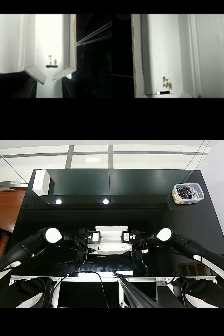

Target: Fold the box and place the chain.

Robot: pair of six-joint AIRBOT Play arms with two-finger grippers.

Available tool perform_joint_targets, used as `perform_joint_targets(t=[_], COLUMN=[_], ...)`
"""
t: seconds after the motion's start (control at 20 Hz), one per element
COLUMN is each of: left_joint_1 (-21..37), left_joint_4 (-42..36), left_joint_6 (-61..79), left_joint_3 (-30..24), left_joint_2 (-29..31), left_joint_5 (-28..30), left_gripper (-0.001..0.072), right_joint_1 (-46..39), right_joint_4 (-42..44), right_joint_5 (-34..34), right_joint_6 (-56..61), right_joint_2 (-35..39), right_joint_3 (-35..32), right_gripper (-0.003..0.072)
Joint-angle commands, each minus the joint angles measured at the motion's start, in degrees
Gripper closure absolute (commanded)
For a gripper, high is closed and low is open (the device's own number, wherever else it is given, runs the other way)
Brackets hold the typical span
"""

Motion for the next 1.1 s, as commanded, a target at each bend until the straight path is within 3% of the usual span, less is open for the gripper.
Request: perform_joint_targets(t=[0.0,0.2,0.3,0.55,0.65,0.7,1.05], left_joint_1=[-0.22,-0.22,-0.22,-0.24,-0.24,-0.24,-3.93], left_joint_4=[-0.44,-1.36,-3.50,-7.45,-9.35,-10.01,-9.94], left_joint_6=[0.00,0.00,0.00,0.04,0.07,0.04,0.48], left_joint_3=[0.00,0.00,0.00,0.00,0.00,0.00,0.00], left_joint_2=[-0.02,-0.02,-0.04,-0.61,-1.68,-2.25,-3.93], left_joint_5=[0.00,0.13,0.17,0.20,0.37,0.35,4.09], left_gripper=[0.0353,0.0364,0.0485,0.0489,0.0603,0.0619,0.0617], right_joint_1=[0.00,0.00,0.00,0.00,0.00,0.00,0.00], right_joint_4=[-0.02,-0.02,-0.02,-0.02,-0.02,-0.02,-0.02], right_joint_5=[0.07,0.07,0.07,0.07,0.07,0.07,0.07], right_joint_6=[-0.02,-0.02,-0.02,-0.02,-0.02,-0.02,-0.02], right_joint_2=[0.00,0.00,0.00,-0.02,0.00,-0.02,0.00], right_joint_3=[-0.02,-0.02,-0.02,-0.02,-0.02,-0.02,-0.02], right_gripper=[0.0450,0.0450,0.0450,0.0450,0.0450,0.0450,0.0450])
